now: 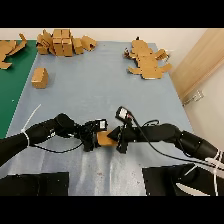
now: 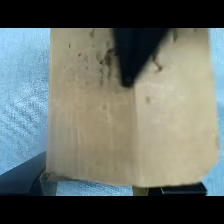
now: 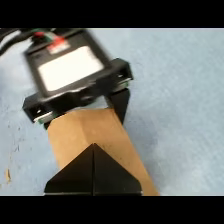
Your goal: Fold the box.
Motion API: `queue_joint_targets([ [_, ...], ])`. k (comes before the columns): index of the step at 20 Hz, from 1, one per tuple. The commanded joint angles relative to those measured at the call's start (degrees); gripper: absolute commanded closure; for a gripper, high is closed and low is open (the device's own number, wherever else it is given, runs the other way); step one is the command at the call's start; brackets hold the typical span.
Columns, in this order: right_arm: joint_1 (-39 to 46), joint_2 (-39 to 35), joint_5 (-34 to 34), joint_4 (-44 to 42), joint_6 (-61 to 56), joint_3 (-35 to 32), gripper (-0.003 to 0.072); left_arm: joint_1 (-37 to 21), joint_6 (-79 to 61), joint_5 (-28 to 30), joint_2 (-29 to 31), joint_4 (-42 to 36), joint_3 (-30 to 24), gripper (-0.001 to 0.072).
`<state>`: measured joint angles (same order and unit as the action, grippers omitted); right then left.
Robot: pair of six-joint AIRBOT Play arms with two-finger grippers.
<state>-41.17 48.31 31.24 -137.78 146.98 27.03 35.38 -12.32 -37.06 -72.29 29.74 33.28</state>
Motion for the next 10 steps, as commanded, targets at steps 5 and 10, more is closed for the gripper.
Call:
queue_joint_targets([
  [5, -7.5, -0.9, -12.9, 29.0, -4.9, -0.3, 0.0651, 0.0, 0.0, 0.0, 0.0, 0.0, 0.1, 0.0098],
  [10, -7.5, -0.9, -9.5, 29.4, -4.9, -0.2, 0.0454, 0.0, 0.0, 0.0, 0.0, 0.0, 0.1, 0.0098],
])
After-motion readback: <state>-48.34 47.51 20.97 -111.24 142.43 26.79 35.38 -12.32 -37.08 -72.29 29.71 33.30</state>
